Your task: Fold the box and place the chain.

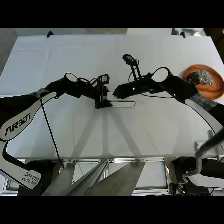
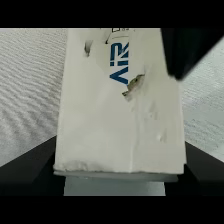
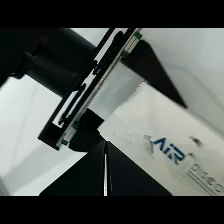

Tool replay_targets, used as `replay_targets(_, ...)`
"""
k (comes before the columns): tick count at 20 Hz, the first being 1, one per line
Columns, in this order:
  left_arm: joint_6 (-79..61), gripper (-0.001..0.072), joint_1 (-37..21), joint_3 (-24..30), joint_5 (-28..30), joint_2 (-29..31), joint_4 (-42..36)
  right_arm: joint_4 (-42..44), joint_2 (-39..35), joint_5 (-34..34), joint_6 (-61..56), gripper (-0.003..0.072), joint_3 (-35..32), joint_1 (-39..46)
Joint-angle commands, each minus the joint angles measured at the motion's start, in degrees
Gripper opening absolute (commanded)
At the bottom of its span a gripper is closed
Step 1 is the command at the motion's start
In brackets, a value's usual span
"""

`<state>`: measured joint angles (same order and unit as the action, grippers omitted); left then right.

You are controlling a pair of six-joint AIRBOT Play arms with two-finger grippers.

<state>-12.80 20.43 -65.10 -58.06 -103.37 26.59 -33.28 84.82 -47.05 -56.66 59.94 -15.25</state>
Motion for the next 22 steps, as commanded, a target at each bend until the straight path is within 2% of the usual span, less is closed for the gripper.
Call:
replay_targets(1,0.0,0.0258,0.02,-0.02,-0.04,0.0,0.02,12.44,3.32,1.2,1.79,0.0008,-2.78,0.0)
replay_targets(8,0.0,0.0259,0.02,-0.02,-0.04,0.0,0.02,9.44,7.17,1.62,1.62,0.0008,-2.82,-0.04)
replay_targets(16,0.0,0.0259,0.02,-0.02,-0.04,0.0,0.04,4.52,7.21,-1.7,1.2,0.001,-2.8,-0.04)
replay_targets(19,0.0,0.0258,0.02,-0.02,-0.04,0.0,0.02,0.07,7.21,-1.79,0.15,0.001,-2.8,-0.31)
replay_targets(22,0.0,0.0259,0.02,-0.02,-0.04,0.0,0.02,-0.37,7.21,-1.44,-0.11,0.001,-2.8,-0.59)
